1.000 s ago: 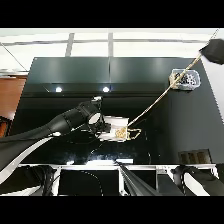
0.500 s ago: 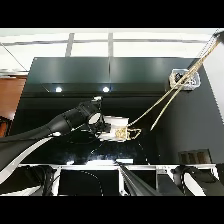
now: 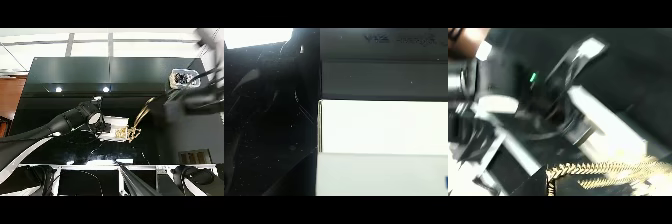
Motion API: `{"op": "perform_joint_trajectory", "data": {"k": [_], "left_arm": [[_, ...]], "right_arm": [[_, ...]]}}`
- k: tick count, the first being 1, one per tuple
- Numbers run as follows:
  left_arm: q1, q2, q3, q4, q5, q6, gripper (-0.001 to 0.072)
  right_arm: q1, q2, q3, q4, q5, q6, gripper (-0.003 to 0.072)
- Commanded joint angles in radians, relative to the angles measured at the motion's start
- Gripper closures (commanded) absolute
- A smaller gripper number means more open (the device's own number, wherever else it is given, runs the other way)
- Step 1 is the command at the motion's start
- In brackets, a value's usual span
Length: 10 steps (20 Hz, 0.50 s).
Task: Fold the box and place the chain.
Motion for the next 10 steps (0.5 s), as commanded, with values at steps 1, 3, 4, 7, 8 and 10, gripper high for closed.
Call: {"op": "perform_joint_trajectory", "data": {"k": [1, 3, 4, 7, 8, 10], "left_arm": [[0.0, 0.0, 0.0, 0.0, 0.0, 0.0, 0.0677], [0.001, 0.0, 0.0, 0.0, 0.0, 0.0, 0.0677], [0.0, 0.0, 0.0, 0.0, 0.0, 0.0, 0.0677], [0.001, 0.0, 0.0, 0.0, 0.0, 0.0, 0.0677], [0.0, 0.0, 0.0, 0.0, 0.0, 0.0, 0.0677], [0.001, 0.0, 0.0, 0.0, 0.0, 0.0, 0.0677]], "right_arm": [[0.123, -0.002, -0.159, 0.02, -0.121, 0.021, 0.0674], [0.146, -0.013, -0.232, 0.027, -0.182, 0.025, 0.0674], [0.161, -0.026, -0.264, 0.04, -0.219, 0.023, 0.0674], [0.226, -0.105, -0.311, 0.043, -0.327, 0.023, 0.0673], [0.249, -0.138, -0.314, 0.042, -0.357, 0.023, 0.0673], [0.274, -0.205, -0.314, 0.042, -0.388, 0.023, 0.0672]]}}
